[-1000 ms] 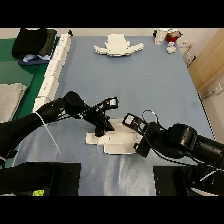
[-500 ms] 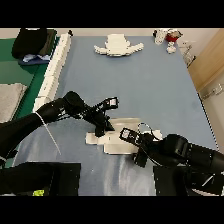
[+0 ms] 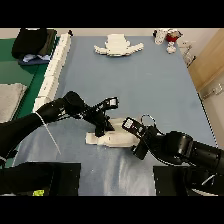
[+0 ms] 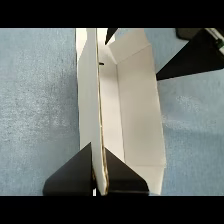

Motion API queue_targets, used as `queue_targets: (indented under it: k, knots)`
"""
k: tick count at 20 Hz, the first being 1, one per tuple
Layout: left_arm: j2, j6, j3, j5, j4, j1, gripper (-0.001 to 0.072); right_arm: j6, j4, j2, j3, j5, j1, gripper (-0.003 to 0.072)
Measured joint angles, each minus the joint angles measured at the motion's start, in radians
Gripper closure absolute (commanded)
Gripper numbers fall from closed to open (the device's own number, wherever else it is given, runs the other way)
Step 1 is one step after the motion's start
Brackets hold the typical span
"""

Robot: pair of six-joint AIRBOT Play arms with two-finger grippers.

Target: Fold the box.

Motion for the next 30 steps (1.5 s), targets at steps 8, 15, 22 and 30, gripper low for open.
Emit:
queue_targets:
  k: [8,15,22,30]
  knots:
    - [0.000,0.000,0.000,0.000,0.000,0.000,0.0696,0.013,-0.048,0.041,0.012,-0.040,0.000,-0.0034]
    - [0.000,0.000,0.000,0.000,0.000,0.000,0.0696,-0.050,-0.043,0.056,0.009,-0.021,-0.083,-0.0034]
    - [0.000,0.000,0.000,0.000,0.000,0.000,0.0696,-0.702,0.322,0.057,-0.024,0.070,-0.351,-0.0034]
    - [0.000,0.000,0.000,0.000,0.000,0.000,0.0696,-1.412,0.787,-0.023,-0.029,-0.055,-0.636,-0.0034]
